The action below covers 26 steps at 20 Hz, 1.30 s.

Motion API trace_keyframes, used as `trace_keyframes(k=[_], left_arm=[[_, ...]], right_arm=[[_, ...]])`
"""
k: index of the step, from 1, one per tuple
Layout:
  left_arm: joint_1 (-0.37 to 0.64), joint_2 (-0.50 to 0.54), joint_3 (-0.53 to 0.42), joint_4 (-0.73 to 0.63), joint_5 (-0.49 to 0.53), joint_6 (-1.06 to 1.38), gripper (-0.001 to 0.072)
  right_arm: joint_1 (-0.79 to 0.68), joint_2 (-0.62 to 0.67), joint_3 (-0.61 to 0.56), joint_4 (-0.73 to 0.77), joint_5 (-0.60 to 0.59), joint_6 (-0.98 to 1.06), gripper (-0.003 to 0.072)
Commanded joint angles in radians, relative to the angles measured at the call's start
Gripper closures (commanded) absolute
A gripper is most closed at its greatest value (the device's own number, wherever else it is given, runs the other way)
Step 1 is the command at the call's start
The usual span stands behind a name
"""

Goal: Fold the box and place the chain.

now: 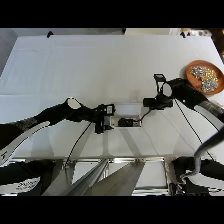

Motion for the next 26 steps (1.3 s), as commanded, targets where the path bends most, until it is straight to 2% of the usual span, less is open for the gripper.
trace_keyframes(k=[1,5,8,9,10,11,15,19,26], left_arm=[[0.001,0.001,0.0,0.0,0.0,0.0,0.0436],[0.001,0.001,0.0,0.0,0.0,0.0,0.0436],[0.001,0.001,0.0,0.0,0.0,0.0,0.0436],[0.001,0.001,0.0,0.0,0.0,0.0,0.0436],[0.001,0.001,0.0,0.0,0.0,0.0,0.0436],[0.001,0.001,0.0,0.0,0.0,0.0,0.0436],[0.001,0.001,0.0,0.0,0.0,0.0,0.0436],[0.001,0.001,0.0,0.0,0.0,0.0,0.0436],[0.001,0.001,0.0,0.0,0.0,0.0,0.0436]], right_arm=[[0.0,-0.012,0.0,0.0,0.005,0.003,0.0491],[0.0,-0.02,0.0,0.0,0.001,0.002,0.0491],[0.0,-0.026,0.0,0.0,0.001,0.002,0.0518],[0.0,-0.03,0.0,0.0,0.0,-0.003,0.055],[0.0,-0.033,0.0,0.0,0.0,-0.015,0.0629],[0.0,-0.034,0.0,0.0,0.0,-0.041,0.0661],[0.0,0.016,0.0,-0.022,0.023,-0.104,0.0662],[0.0,0.231,0.001,-0.052,0.089,-0.133,0.0662],[0.0,0.769,0.003,0.016,0.079,-0.131,0.0662]])
